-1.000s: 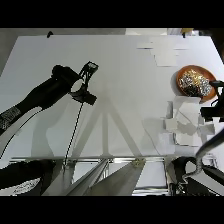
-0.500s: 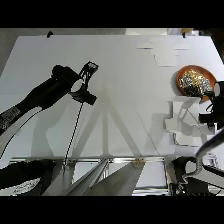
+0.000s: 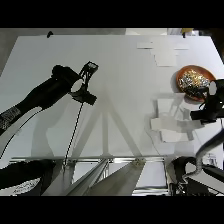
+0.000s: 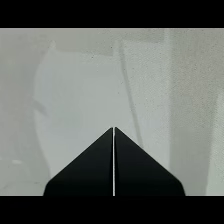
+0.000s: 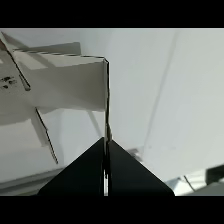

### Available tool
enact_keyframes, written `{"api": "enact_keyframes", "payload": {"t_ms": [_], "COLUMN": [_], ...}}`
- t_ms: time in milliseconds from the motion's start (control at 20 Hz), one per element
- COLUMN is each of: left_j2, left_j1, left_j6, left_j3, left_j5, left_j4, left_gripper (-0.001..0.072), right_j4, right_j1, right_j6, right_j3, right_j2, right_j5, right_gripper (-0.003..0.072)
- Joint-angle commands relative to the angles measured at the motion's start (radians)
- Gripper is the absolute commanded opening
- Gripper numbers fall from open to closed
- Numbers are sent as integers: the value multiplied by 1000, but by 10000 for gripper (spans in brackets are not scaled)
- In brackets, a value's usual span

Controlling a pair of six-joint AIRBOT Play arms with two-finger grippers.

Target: Fold the box and place the chain.

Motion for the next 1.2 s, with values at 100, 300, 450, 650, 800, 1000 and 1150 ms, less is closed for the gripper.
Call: {"api": "enact_keyframes", "payload": {"t_ms": [100,300,450,650,800,1000,1150], "left_j2": [0,0,0,0,0,-1,-11], "left_j1": [-1,-1,-1,-2,-2,-2,7], "left_j6": [0,0,0,0,3,5,318], "left_j3": [0,0,0,0,0,0,0], "left_j5": [0,1,7,103,154,289,323], "left_j4": [0,-1,-23,-31,-35,-43,-267], "left_gripper": [11,11,11,11,7,21,382], "right_j4": [369,478,490,497,499,498,498], "right_j1": [147,256,333,401,413,413,413], "right_j6": [-31,-30,-29,-25,-26,-26,-26], "right_j3": [-131,-290,-316,-315,-315,-315,-315], "right_j2": [232,331,332,332,332,332,332], "right_j5": [-237,-365,-392,-396,-409,-414,-415], "right_gripper": [19,19,20,20,20,20,20]}}
